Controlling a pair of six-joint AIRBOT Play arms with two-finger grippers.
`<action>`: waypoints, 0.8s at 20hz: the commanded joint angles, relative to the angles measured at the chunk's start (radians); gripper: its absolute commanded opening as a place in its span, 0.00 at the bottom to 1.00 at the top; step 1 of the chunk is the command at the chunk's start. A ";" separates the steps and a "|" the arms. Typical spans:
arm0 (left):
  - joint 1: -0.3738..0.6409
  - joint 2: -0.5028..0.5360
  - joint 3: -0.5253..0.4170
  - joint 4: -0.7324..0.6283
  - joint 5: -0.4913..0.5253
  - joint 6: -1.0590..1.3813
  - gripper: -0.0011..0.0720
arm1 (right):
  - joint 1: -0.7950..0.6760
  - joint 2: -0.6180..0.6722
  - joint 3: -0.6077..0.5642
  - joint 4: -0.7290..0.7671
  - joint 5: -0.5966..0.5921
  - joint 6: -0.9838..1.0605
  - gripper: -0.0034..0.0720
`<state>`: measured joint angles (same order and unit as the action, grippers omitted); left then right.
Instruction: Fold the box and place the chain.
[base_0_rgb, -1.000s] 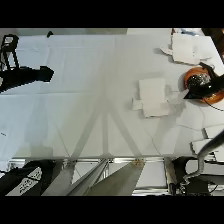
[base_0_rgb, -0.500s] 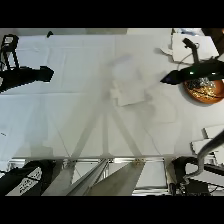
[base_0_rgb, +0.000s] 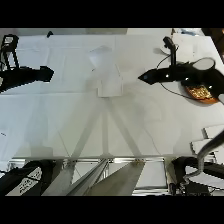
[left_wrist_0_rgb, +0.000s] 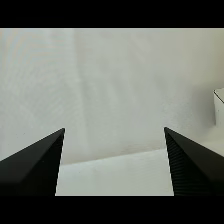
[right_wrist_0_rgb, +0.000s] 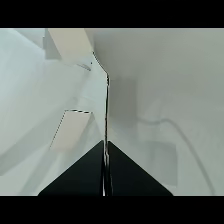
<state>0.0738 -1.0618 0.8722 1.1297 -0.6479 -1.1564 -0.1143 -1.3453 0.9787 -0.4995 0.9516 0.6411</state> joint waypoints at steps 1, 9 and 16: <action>-0.001 0.000 0.000 0.000 0.000 0.000 0.98 | 0.011 0.001 -0.154 0.078 -0.150 -0.152 0.05; -0.001 0.000 0.000 0.000 0.000 0.000 0.98 | 0.011 -0.002 -0.307 0.242 -0.367 -0.349 0.05; -0.001 0.000 0.000 0.000 0.000 0.000 0.98 | 0.034 -0.002 -0.370 0.328 -0.426 -0.404 0.05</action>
<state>0.0738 -1.0618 0.8722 1.1297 -0.6479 -1.1564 -0.0910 -1.3464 0.6334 -0.2039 0.5640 0.2619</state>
